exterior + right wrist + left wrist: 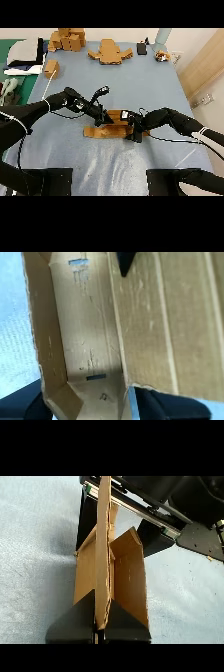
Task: Fold the box.
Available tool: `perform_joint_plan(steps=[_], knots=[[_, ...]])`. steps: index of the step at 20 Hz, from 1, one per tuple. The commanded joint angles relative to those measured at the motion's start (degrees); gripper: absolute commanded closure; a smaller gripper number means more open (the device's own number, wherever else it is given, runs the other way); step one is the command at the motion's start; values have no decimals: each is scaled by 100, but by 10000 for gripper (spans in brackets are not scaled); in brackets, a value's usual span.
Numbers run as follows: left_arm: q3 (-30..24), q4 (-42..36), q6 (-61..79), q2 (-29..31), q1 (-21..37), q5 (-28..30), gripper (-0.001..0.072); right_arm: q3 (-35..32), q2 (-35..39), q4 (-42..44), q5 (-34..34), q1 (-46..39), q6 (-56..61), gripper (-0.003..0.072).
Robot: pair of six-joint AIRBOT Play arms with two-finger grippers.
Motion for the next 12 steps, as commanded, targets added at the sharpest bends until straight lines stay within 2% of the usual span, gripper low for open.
perform_joint_plan(steps=[1,4,6,10,11,12], knots=[[4,0,2,-4,2,2,695,2,-90,31,87,2,-7,-27],[4,2,2,-4,0,2,695,2,-87,31,92,2,-11,-16],[4,0,2,-4,0,2,695,2,-87,33,79,7,-9,59],[4,0,2,-4,2,2,695,2,-87,31,76,20,-11,66],[4,0,2,-4,0,2,695,2,-87,31,70,20,-11,138],[4,0,2,-4,0,2,695,2,-87,31,50,22,-11,178]])
